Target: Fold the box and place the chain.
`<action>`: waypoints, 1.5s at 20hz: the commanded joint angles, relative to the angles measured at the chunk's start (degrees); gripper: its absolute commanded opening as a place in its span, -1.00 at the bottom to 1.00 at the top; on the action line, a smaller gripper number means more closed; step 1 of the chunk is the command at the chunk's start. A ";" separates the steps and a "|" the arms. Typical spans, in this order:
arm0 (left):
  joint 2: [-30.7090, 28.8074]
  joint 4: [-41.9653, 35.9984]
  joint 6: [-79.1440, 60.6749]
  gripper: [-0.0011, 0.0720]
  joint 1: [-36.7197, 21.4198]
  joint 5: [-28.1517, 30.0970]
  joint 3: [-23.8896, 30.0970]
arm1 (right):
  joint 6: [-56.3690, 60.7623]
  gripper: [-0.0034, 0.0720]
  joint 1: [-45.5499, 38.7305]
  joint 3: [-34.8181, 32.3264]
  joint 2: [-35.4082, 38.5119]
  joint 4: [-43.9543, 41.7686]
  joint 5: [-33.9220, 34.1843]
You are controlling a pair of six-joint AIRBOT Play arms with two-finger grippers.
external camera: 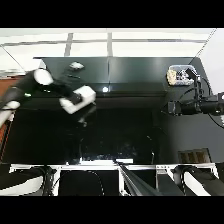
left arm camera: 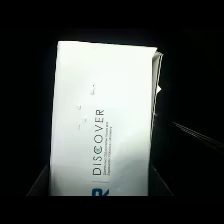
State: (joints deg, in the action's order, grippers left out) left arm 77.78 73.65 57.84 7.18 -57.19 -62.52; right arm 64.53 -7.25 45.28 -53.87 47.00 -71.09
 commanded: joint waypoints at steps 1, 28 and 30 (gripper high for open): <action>-2.19 9.49 17.68 0.00 -20.94 -1.60 -0.07 | 0.04 -0.87 0.02 0.00 0.02 -0.02 1.38; 13.94 -3.93 23.71 -0.34 -28.92 -11.82 -37.66 | 2.45 -0.87 17.86 0.00 -6.23 -5.27 38.58; 9.46 -7.74 20.65 -0.90 -27.41 -13.97 -34.01 | 2.32 -0.86 19.26 0.00 -8.48 -0.70 42.01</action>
State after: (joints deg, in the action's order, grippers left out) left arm 91.77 69.78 77.91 -21.45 -65.04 -97.14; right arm 66.59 8.32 45.28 -59.40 43.05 -38.35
